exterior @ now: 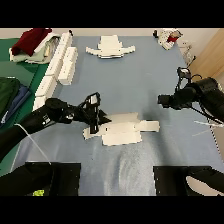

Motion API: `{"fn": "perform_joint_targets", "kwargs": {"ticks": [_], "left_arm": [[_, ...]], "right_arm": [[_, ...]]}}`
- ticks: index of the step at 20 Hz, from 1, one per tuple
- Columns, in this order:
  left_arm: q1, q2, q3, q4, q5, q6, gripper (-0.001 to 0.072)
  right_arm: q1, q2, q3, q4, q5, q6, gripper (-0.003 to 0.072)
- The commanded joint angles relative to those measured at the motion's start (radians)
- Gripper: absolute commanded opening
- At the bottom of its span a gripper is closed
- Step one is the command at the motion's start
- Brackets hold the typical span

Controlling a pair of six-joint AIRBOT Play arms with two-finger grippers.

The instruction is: Fold the box.

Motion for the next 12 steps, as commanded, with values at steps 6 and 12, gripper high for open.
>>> {"fn": "perform_joint_targets", "kwargs": {"ticks": [6,12], "left_arm": [[-0.136,0.027,-0.107,-0.050,0.179,0.054,0.0011],[-0.101,0.027,-0.033,0.074,0.106,-0.147,0.0011]], "right_arm": [[0.001,0.001,0.003,0.018,0.016,0.020,0.0302],[0.001,0.001,0.002,0.041,0.013,0.020,0.0301]]}}
